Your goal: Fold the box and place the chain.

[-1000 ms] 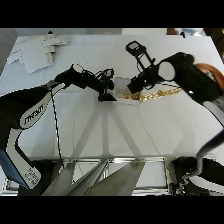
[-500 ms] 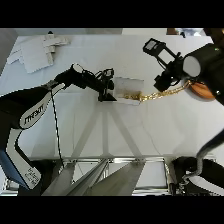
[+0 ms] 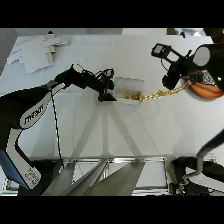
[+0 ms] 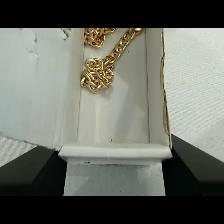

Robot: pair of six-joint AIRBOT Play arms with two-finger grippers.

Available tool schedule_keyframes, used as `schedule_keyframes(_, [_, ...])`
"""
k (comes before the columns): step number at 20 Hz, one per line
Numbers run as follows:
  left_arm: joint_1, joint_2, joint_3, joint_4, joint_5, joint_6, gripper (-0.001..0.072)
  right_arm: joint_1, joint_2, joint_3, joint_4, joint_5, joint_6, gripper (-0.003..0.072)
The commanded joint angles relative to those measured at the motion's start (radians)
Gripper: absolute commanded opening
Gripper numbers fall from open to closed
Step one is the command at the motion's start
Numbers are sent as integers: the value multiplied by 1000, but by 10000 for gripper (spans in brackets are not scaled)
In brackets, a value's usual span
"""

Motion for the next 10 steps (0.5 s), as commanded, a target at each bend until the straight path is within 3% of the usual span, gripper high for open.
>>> schedule_keyframes(1, [1, 0, 0, 0, 0, 0, 11, -26, -98, 0, 3, -29, -187, 439])
schedule_keyframes(10, [1, 0, 0, 0, 0, 0, 11, -98, -274, -1, -2, -68, -317, 440])
